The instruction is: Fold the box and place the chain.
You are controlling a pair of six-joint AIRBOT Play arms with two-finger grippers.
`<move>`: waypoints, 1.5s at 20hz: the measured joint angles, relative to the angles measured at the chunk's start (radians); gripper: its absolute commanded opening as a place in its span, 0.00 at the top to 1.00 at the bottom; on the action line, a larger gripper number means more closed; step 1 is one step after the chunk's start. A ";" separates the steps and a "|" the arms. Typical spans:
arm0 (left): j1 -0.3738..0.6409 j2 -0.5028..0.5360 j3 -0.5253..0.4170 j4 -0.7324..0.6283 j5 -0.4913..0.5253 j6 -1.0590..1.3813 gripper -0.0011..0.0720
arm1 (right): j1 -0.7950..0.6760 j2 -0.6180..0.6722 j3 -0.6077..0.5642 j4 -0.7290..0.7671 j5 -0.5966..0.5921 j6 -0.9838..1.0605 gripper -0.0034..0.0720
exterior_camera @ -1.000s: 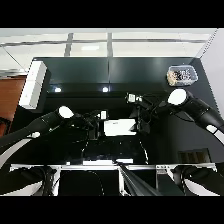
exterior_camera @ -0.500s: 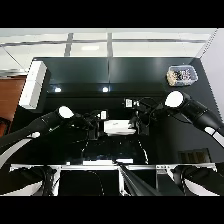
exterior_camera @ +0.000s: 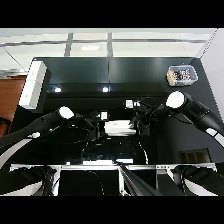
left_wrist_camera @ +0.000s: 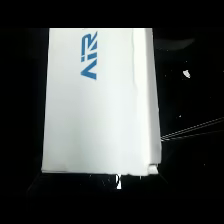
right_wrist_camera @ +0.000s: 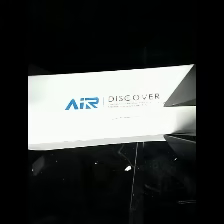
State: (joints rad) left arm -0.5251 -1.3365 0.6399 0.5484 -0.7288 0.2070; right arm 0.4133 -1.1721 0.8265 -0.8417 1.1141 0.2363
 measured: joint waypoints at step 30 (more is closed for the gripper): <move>0.000 0.000 0.000 0.000 0.000 -0.002 0.45 | 0.001 0.009 -0.032 -0.001 -0.008 0.071 0.73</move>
